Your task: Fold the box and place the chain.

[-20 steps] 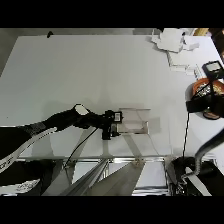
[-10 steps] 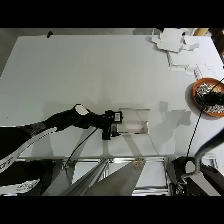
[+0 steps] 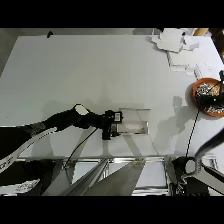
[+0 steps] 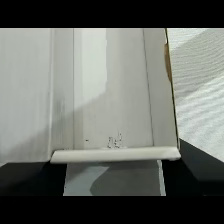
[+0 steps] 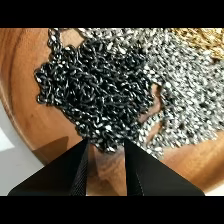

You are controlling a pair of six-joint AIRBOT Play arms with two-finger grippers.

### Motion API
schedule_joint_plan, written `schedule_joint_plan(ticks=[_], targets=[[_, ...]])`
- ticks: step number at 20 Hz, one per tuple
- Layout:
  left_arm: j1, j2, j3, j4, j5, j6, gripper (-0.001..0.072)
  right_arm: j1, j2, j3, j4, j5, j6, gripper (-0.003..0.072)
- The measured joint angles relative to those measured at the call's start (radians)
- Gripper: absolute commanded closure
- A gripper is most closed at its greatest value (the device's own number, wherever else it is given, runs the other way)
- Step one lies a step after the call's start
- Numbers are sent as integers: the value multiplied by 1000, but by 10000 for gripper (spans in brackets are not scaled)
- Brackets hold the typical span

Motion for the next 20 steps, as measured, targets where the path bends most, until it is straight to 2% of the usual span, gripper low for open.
schedule_joint_plan(ticks=[10, 11, 14, 17, 20], targets=[[0, 0, 0, 0, 0, 0, 493, -2, -98, 0, 14, -107, -7, 476], [0, 0, 0, 0, 0, 0, 493, -2, -106, 0, 14, -114, -8, 535], [0, 0, 0, 0, 0, 0, 493, -3, -117, 0, 11, -130, -8, 649], [0, 0, 0, 0, 0, 0, 493, -3, -100, 0, 21, -105, -16, 663], [0, 0, 0, 0, 0, 0, 493, -3, -16, 0, 22, -64, -31, 663]])
